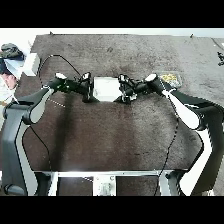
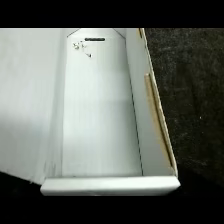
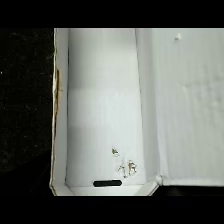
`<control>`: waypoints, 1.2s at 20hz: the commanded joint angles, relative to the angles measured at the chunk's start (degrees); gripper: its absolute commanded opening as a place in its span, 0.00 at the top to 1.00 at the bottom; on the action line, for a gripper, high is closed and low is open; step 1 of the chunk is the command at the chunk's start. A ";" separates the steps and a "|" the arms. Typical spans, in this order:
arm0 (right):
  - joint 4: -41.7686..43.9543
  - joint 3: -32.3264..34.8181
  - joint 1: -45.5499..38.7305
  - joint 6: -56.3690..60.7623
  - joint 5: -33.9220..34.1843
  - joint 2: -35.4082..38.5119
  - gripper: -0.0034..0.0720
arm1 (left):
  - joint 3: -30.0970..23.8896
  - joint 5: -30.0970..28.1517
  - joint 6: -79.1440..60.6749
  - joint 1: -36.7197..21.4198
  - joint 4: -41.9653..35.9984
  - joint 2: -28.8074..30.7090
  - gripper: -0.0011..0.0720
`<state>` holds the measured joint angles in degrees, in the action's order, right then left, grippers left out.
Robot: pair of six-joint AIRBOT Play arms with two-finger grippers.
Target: Fold the box and place the chain.
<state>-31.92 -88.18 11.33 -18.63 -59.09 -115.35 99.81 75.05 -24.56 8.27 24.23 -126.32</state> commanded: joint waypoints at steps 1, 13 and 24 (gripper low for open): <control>0.00 -0.04 0.04 -0.04 -0.02 -0.02 0.33 | 0.02 -0.26 0.02 0.02 -3.54 -0.28 0.00; 0.00 -0.04 0.04 -0.04 -0.02 -0.02 0.33 | 0.00 -0.44 0.48 0.02 0.22 -0.31 0.01; 0.00 -0.04 0.04 -0.04 -0.02 -0.02 0.33 | 0.02 0.57 0.55 0.02 0.26 -0.31 0.35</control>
